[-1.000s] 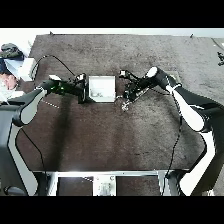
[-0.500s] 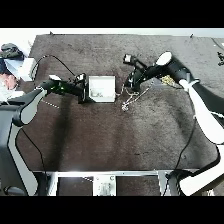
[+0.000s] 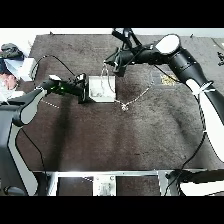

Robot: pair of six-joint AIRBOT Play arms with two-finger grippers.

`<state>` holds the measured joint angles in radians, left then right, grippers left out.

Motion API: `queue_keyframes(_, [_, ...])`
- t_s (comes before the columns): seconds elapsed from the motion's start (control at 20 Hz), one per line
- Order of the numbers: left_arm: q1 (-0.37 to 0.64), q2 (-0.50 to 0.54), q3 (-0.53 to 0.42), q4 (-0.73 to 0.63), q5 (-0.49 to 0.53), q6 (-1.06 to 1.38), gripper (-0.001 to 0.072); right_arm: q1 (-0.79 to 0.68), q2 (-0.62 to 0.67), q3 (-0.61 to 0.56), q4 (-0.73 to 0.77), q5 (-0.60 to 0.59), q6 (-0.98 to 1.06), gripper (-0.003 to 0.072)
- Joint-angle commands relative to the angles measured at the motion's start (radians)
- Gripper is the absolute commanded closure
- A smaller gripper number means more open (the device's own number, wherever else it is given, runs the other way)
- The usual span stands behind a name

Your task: Fold the box and place the chain.

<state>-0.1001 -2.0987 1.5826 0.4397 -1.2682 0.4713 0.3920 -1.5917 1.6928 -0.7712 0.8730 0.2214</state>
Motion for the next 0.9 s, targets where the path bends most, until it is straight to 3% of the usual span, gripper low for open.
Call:
queue_keyframes(0.0, [0.000,0.000,0.000,0.000,0.000,0.000,0.0248,0.064,-0.054,0.009,-0.127,-0.057,0.114,0.0669])
queue_keyframes(0.05, [0.000,0.000,0.000,0.000,0.000,0.000,0.0248,0.065,-0.077,0.009,-0.184,-0.058,0.185,0.0668])
queue_keyframes(0.1, [0.000,0.000,0.000,0.000,0.000,0.000,0.0248,0.060,-0.097,0.009,-0.249,-0.057,0.259,0.0490])
queue_keyframes(0.15, [0.000,0.000,0.000,0.000,0.000,0.000,0.0248,0.051,-0.112,0.009,-0.301,-0.052,0.317,0.0255])
queue_keyframes(0.2, [0.000,0.000,0.000,0.000,0.000,0.000,0.0248,0.038,-0.121,0.009,-0.343,-0.029,0.359,0.0349])
queue_keyframes(0.25, [0.000,0.000,0.000,0.000,0.000,0.000,0.0248,0.020,-0.122,0.009,-0.367,0.010,0.394,0.0370])
queue_keyframes(0.3, [0.000,0.000,0.000,0.000,0.000,0.000,0.0248,-0.004,-0.119,0.009,-0.373,0.070,0.412,0.0370])
queue_keyframes(0.4, [0.000,0.000,0.000,0.000,0.000,0.000,0.0248,-0.064,-0.113,0.009,-0.369,0.302,0.427,0.0370])
queue_keyframes(0.5, [0.000,0.000,0.000,0.000,0.000,0.000,0.0248,-0.122,-0.117,-0.009,-0.369,0.471,0.571,0.0370])
queue_keyframes(0.55, [0.000,0.000,0.000,0.000,0.000,0.000,0.0248,-0.140,-0.117,-0.043,-0.366,0.465,0.586,0.0370])
queue_keyframes(0.8, [0.000,0.000,0.000,0.000,0.000,0.000,0.0248,-0.119,-0.163,-0.190,-0.360,0.167,0.501,0.0368])
queue_keyframes(0.85, [0.000,0.000,0.000,0.000,0.000,0.000,0.0248,-0.110,-0.184,-0.198,-0.359,0.159,0.476,0.0292])
